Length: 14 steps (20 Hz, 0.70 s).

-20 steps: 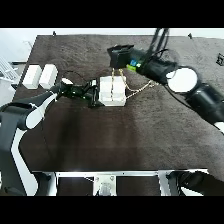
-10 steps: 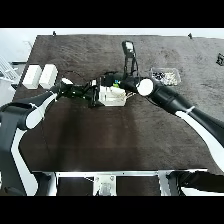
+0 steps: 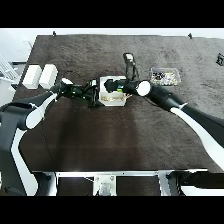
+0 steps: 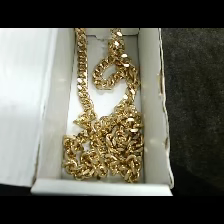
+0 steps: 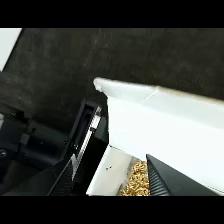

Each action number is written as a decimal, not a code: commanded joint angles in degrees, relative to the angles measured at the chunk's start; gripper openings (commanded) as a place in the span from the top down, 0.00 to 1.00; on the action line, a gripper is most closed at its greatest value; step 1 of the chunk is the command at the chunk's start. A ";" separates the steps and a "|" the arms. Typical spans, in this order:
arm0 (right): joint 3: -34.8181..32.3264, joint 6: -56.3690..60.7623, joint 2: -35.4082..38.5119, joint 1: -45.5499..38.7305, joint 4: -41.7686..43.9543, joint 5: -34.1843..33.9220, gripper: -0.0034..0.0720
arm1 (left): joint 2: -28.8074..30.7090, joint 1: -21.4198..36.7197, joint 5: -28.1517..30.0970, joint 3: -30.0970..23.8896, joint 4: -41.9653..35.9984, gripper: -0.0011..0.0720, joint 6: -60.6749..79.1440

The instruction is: Fold the box and place the chain.

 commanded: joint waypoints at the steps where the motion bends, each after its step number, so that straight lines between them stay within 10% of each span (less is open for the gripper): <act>1: -0.55 -1.64 4.81 -4.76 -4.66 6.27 0.25 | 0.04 0.04 0.00 0.00 0.04 0.19 0.02; 14: -6.86 4.13 -4.39 -28.55 -4.63 -0.81 0.25 | 0.04 0.04 0.04 0.00 0.02 0.19 0.02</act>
